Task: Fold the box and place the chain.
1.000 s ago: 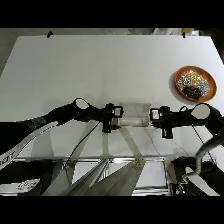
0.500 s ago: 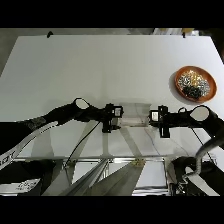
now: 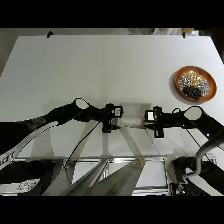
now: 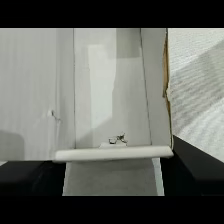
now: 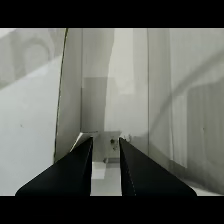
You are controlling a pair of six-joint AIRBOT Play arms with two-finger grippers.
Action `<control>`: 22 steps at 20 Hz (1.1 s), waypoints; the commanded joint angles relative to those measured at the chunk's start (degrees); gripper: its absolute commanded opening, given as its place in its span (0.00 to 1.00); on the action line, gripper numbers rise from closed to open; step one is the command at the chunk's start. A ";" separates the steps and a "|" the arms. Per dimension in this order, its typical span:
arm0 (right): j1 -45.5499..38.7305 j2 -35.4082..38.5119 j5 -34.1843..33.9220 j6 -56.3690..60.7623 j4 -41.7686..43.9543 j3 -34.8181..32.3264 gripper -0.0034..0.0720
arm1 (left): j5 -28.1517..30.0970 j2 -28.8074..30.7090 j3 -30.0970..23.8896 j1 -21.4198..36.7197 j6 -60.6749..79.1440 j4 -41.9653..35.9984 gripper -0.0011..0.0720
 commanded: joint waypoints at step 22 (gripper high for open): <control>-18.27 10.93 9.73 50.84 -8.39 6.19 0.06 | 0.04 0.04 -0.02 0.02 -0.15 -0.02 0.22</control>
